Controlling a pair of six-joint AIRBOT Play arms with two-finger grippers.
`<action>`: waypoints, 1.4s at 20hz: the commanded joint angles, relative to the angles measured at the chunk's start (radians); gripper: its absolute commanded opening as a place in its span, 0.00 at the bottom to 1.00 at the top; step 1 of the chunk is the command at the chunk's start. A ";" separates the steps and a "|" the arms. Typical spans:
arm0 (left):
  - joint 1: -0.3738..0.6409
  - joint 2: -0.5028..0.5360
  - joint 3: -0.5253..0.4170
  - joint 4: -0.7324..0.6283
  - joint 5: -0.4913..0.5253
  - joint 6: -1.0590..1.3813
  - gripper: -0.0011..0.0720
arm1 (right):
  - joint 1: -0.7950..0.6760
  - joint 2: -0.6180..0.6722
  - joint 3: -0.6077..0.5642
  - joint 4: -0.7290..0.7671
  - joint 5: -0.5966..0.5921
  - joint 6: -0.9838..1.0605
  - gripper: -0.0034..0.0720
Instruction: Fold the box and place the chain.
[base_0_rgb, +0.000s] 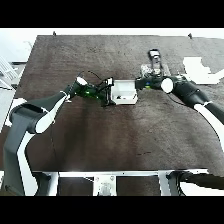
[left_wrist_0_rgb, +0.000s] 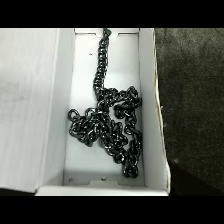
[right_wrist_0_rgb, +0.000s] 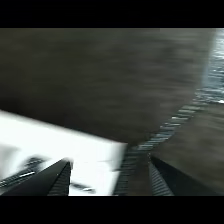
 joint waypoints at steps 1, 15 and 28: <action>0.000 0.001 0.001 0.000 0.000 0.000 0.58 | -0.144 -0.082 0.014 0.175 -0.017 -0.116 0.77; 0.000 0.001 0.001 0.000 0.001 0.000 0.58 | -0.259 -0.537 0.474 0.689 0.288 -0.735 0.60; 0.000 0.001 0.001 0.000 0.000 0.000 0.58 | -0.250 -0.238 0.474 0.652 0.342 -0.639 0.06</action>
